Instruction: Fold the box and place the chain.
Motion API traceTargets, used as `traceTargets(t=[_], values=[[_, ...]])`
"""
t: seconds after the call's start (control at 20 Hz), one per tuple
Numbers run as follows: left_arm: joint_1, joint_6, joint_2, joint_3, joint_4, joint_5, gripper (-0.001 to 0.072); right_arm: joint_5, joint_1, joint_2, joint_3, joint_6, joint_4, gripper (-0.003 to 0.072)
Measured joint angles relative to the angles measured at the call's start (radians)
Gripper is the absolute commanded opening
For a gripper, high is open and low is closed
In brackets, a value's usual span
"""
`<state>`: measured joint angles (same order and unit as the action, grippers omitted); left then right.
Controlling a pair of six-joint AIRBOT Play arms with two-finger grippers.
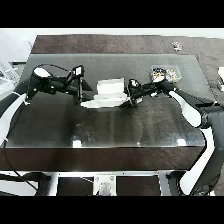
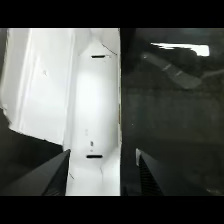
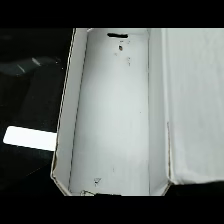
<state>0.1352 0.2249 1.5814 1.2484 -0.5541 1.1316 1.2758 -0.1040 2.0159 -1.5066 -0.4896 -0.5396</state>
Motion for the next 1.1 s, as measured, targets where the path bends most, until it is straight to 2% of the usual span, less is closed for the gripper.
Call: traceTargets(t=[0.2,0.3,0.45,0.55,0.8,1.1], values=[[-0.003,-0.035,0.04,-0.007,-0.024,0.0,0.0501,0.0,0.0,0.0,0.0,0.0,0.0,0.0581],[-0.003,-0.045,0.061,-0.008,-0.027,-0.019,0.0662,0.0,0.0,0.0,0.0,0.0,0.0,0.0581],[-0.003,-0.063,0.083,-0.009,-0.034,-0.056,0.0663,0.0,0.0,0.0,0.0,0.0,0.0,0.0581],[-0.003,-0.071,0.09,-0.009,-0.039,-0.074,0.0716,0.0,0.0,0.0,0.0,0.0,0.0,0.0581],[0.001,-0.108,0.097,-0.009,-0.04,-0.113,0.072,0.0,0.0,0.0,0.0,0.0,0.0,0.0581],[0.068,-0.13,0.098,-0.01,-0.094,-0.193,0.0719,0.0,0.0,0.0,0.0,0.0,0.0,0.0581]])
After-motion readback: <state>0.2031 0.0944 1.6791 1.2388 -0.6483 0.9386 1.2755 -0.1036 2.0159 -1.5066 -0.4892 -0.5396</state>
